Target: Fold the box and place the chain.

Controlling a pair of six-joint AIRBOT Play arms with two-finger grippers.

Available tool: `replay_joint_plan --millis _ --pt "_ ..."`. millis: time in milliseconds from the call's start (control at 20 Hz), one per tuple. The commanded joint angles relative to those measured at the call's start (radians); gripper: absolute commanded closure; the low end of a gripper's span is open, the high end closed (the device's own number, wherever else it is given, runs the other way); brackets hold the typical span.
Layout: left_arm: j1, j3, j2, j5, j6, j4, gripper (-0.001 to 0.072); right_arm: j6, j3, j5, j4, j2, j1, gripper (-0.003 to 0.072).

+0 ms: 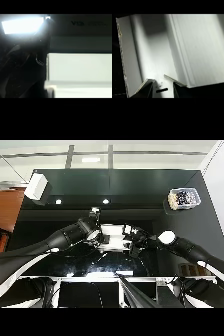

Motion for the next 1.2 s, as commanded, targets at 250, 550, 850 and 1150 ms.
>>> replay_joint_plan --millis 250,550,850,1150 --pt "-0.001 0.0 0.0 0.002 0.001 -0.011 0.0682 0.0 0.001 0.001 0.021 -0.005 0.001 0.0245" --pt "0.0 0.0 0.0 0.002 0.001 -0.013 0.0682 0.017 0.001 -0.004 0.01 -0.001 -0.007 0.0589" --pt "0.004 0.0 0.0 -0.002 0.001 -0.013 0.0683 0.826 0.004 0.182 -0.279 0.159 -0.211 0.0664" --pt "0.043 0.0 0.0 0.01 0.002 -0.045 0.0683 1.411 0.031 0.577 -0.467 0.312 -0.669 0.0663"
